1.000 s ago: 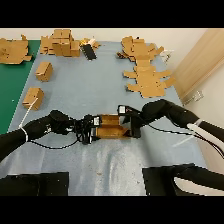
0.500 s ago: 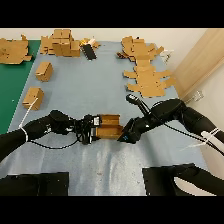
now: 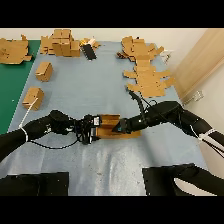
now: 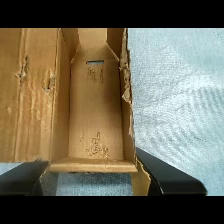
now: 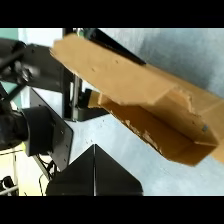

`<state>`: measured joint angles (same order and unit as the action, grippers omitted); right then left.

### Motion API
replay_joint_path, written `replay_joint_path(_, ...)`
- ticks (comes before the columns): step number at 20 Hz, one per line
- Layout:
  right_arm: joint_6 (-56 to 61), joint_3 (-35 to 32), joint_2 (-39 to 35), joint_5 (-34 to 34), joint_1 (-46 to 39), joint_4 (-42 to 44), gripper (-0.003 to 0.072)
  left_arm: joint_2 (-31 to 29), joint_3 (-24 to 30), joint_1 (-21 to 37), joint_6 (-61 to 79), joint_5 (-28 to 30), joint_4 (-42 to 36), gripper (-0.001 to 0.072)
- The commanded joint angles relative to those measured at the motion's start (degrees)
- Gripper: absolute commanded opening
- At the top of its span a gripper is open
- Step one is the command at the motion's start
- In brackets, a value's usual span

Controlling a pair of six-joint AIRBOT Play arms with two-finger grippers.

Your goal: Fold the box.

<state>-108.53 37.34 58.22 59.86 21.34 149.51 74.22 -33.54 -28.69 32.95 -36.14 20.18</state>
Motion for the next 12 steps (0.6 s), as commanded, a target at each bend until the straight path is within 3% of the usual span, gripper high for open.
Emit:
replay_joint_path(1, -0.17, 4.42, 0.35, -1.77, -0.04, 0.81, 0.0003, 0.02, -0.02, 0.02, 0.00, -0.02, 0.00, 0.0520)
replay_joint_path(4, -2.86, 8.90, 5.57, 3.93, -4.42, 1.01, 0.0001, 0.02, -0.02, 0.02, 0.00, 0.00, 0.00, 0.0520)
replay_joint_path(7, -13.94, 8.74, 15.78, 10.80, -9.42, 9.40, 0.0000, 0.02, -0.02, 0.02, 0.00, 0.00, 0.00, 0.0520)
replay_joint_path(9, -21.11, 8.76, 22.56, 12.22, -11.13, 15.93, 0.0000, 0.02, -0.02, 0.02, 0.00, 0.00, 0.00, 0.0520)
replay_joint_path(12, -24.98, 8.79, 29.83, 11.98, -11.96, 16.98, 0.0000, 0.02, -0.02, 0.04, 0.00, 0.00, 0.00, 0.0520)
